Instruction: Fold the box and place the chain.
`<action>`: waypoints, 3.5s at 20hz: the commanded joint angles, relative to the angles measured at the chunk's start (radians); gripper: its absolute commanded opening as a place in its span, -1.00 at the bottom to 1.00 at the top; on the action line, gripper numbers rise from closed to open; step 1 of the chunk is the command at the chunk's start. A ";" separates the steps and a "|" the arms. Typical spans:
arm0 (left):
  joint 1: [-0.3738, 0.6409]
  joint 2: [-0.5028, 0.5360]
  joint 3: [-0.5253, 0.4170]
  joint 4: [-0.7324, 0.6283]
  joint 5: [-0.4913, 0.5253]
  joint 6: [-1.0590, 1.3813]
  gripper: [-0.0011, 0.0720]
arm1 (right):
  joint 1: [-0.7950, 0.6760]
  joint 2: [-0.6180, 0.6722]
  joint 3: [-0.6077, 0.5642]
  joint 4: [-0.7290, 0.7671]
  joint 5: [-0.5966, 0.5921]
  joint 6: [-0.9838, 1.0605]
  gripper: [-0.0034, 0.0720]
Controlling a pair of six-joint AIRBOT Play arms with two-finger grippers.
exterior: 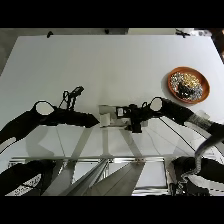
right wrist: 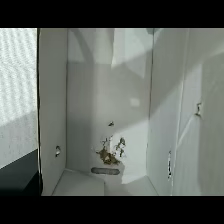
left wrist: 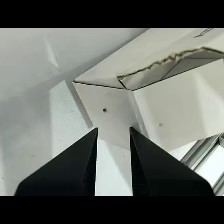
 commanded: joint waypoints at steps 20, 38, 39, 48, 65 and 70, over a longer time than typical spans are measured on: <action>0.045 0.026 0.001 0.005 -0.045 -0.045 -0.40 | 0.001 0.000 0.000 0.000 0.000 0.000 0.55; -0.103 0.023 0.009 0.134 0.108 -0.284 0.23 | 0.001 0.000 0.000 0.000 0.000 0.000 0.55; -0.117 0.023 0.021 0.197 0.106 -0.370 0.23 | 0.001 0.000 0.000 0.000 0.000 0.000 0.55; -0.265 -0.107 0.252 0.504 -0.010 -0.770 0.23 | 0.001 0.000 0.000 0.000 0.000 0.000 0.55; -0.430 -0.254 0.422 0.793 -0.213 -1.426 0.23 | 0.001 0.000 0.000 0.000 0.000 0.000 0.55; -0.453 -0.298 0.423 0.773 -0.139 -1.479 0.20 | 0.001 0.000 0.000 0.000 0.000 0.000 0.55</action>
